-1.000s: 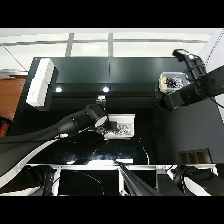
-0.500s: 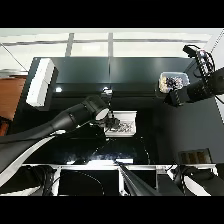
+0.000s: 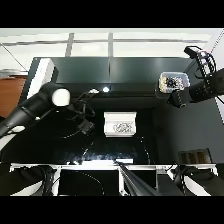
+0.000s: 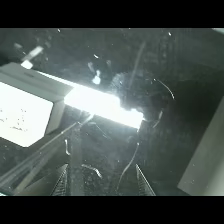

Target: Fold the box and place the chain.

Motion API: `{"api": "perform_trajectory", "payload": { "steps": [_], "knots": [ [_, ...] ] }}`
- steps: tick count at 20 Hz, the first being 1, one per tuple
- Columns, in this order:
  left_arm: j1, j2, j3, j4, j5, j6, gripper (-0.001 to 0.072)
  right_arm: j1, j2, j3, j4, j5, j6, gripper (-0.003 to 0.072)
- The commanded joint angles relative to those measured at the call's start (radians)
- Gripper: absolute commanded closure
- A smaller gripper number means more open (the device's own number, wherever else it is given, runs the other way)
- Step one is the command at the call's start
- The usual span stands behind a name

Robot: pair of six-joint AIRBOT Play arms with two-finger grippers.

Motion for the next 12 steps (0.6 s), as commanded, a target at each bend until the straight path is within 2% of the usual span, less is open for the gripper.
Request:
{"api": "perform_trajectory", "payload": {
  "steps": [1, 2, 3, 4, 9, 12],
  "knots": [
    [0.195, 0.041, -0.185, -0.468, 0.138, 0.552, 0.0063, 0.000, 0.001, 0.000, -0.022, -0.001, 0.000, 0.0187],
    [0.216, 0.037, -0.229, -0.531, 0.182, 0.692, 0.0000, 0.000, 0.001, 0.000, -0.022, 0.007, 0.000, 0.0187],
    [0.220, 0.035, -0.261, -0.555, 0.228, 0.810, 0.0001, 0.000, 0.001, 0.000, -0.024, 0.014, -0.001, 0.0144],
    [0.218, 0.035, -0.290, -0.557, 0.275, 0.938, 0.0001, 0.000, 0.001, 0.000, -0.026, 0.022, -0.004, -0.0018],
    [0.165, 0.030, -0.337, -0.556, 0.399, 1.435, 0.0005, 0.000, 0.000, 0.000, -0.029, 0.077, -0.008, -0.0023],
    [0.126, 0.007, -0.336, -0.557, 0.459, 1.519, 0.0006, 0.000, 0.000, 0.000, -0.029, 0.076, -0.008, -0.0022]
  ]
}}
